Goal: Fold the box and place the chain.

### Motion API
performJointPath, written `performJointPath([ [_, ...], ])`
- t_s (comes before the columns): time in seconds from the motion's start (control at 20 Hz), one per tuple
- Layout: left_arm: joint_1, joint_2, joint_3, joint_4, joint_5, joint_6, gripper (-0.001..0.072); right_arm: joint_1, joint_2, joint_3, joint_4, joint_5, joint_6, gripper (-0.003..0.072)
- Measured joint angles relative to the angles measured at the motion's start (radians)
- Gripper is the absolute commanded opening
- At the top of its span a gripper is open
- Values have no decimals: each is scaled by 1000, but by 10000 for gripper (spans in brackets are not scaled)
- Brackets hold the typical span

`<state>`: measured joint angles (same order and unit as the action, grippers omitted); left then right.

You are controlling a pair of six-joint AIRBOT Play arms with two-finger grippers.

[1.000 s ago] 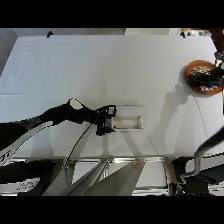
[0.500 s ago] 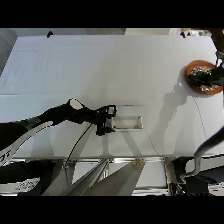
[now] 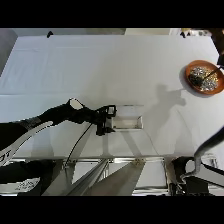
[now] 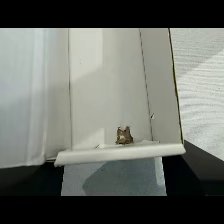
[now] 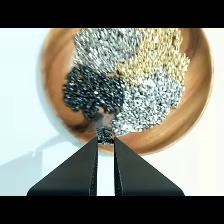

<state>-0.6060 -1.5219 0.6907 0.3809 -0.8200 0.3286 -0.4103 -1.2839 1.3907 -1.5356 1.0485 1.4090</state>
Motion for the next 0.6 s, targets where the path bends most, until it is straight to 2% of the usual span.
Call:
performJointPath([
  [0.4, 0, 0, 0, 0, 0, 0, 172, 8, 270, 0, 271, 164, -131, 16],
  [0.6, 0, 0, 0, 0, 0, 0, 172, 89, 364, 0, 336, 266, -157, 17],
])
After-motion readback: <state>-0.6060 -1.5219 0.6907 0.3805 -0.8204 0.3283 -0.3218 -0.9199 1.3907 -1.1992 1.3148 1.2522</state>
